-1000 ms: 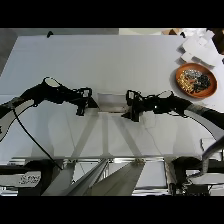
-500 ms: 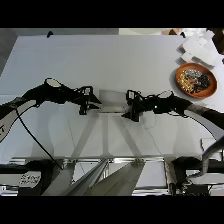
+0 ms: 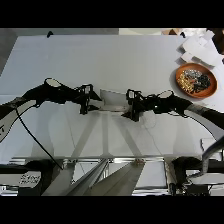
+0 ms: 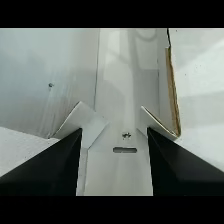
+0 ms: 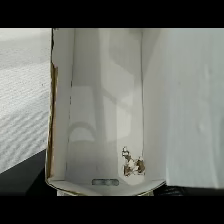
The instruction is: Fold the box and place the chain.
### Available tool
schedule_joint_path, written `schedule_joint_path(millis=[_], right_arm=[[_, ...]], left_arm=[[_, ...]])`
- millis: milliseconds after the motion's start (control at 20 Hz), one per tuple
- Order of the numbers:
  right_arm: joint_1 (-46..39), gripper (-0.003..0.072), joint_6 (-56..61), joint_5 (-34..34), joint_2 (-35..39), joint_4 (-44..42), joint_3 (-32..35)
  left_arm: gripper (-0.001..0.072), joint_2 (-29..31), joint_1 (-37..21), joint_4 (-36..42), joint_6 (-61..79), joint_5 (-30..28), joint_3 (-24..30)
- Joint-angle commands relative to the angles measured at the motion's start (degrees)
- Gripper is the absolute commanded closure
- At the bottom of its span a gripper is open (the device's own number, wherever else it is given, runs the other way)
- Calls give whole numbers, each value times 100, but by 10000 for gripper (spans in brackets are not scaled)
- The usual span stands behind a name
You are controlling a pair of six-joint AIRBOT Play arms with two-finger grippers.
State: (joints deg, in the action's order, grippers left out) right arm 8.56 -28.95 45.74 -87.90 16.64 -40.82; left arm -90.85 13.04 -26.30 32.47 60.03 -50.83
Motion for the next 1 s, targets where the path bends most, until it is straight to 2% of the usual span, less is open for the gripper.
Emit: schedule_joint_path(millis=[0,100,150,200,250,600,750,950], right_arm=[[0,168,-7,15,-2,7,-2],[0,168,-4,15,-2,7,-2],[0,168,-7,15,-2,7,0],[0,168,-7,13,-2,7,-2],[0,168,-4,15,-2,7,0],[0,168,-4,13,-2,7,-2],[0,168,-7,13,-2,7,-2],[0,167,-7,15,-2,7,0]], left_arm=[[230,-4,4,55,-380,-2,0],[235,-4,4,55,-466,-4,0],[268,-4,4,57,-466,-2,0],[384,-4,4,55,-463,17,0],[457,-4,4,55,-463,24,0],[457,35,61,22,-466,374,2],[457,323,55,-79,-507,219,2],[456,916,-81,-577,-1025,22,2]])
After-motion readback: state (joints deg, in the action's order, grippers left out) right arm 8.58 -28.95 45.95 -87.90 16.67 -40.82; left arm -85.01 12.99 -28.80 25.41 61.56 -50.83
